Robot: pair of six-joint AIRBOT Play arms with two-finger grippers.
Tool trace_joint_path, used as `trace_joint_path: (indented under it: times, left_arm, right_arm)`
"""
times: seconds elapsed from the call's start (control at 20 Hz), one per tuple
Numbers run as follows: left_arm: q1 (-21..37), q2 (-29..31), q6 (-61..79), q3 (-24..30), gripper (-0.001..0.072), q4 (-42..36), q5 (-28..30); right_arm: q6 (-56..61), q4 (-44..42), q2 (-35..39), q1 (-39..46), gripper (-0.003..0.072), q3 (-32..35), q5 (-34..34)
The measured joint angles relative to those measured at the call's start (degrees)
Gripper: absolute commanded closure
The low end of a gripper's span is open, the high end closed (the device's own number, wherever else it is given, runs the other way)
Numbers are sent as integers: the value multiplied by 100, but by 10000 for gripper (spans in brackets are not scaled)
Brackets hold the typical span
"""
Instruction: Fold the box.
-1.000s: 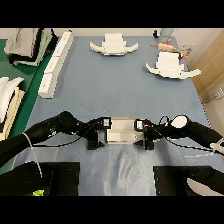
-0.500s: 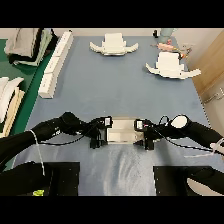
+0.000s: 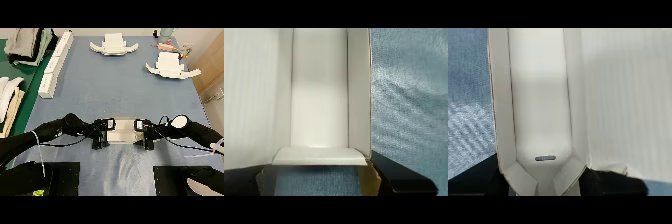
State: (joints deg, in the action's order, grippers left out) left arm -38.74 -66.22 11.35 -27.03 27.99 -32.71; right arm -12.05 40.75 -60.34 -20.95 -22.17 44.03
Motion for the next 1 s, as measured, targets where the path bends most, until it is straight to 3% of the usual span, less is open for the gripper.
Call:
trace_joint_path:
  times: [0.4, 0.55, 0.6, 1.0]
  left_arm:
    - [-96, -26, 0, 0, 26, -98, -20]
    - [-114, -70, 2, -7, 352, -133, 13]
    - [-116, -85, 2, -9, 371, -140, 2]
    - [-125, -122, 0, -13, 369, -131, 0]
  right_arm:
    - [0, 0, 0, 0, 252, 0, 0]
    - [-13, 7, 0, 0, 252, -2, 0]
    - [-11, 7, 0, 0, 252, -2, 0]
    - [-4, 2, 0, 0, 252, -2, 0]
